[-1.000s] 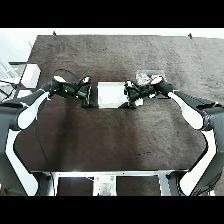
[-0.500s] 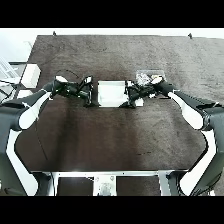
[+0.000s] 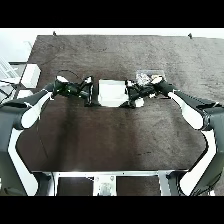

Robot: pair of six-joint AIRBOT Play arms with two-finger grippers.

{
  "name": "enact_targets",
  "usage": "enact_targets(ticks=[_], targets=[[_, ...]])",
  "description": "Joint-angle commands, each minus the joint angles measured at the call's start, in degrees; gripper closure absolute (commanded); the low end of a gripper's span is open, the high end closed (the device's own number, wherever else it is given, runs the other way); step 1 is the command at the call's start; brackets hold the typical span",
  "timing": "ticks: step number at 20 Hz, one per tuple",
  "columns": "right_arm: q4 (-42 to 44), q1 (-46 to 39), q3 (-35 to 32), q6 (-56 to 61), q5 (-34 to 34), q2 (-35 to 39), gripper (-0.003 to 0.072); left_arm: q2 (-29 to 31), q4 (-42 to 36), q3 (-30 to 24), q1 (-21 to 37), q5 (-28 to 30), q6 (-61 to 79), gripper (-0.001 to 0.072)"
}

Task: Fold the box and place the chain.

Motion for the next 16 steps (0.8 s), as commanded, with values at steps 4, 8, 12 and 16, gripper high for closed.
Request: enact_targets(ticks=[4, 8, 12, 16], targets=[[-0.1, 0.0, 0.0, 0.0, 0.2, 0.0, 0.0092, -0.7, 0.1, 0.4, -1.2, 0.8, 3.4, -0.0011], [-0.1, 0.0, 0.0, 0.0, 0.2, 0.0, 0.0092, -0.7, -0.4, 0.4, -2.1, 1.6, 3.7, -0.0011], [-0.1, 0.0, 0.0, 0.0, 0.2, 0.0, 0.0092, -0.7, -1.6, 0.4, -2.4, 1.7, 3.8, -0.0011], [-0.1, 0.0, 0.0, 0.0, 0.2, 0.0, 0.0092, -0.7, -1.4, 0.4, -3.1, 2.7, 3.6, 0.0007]])
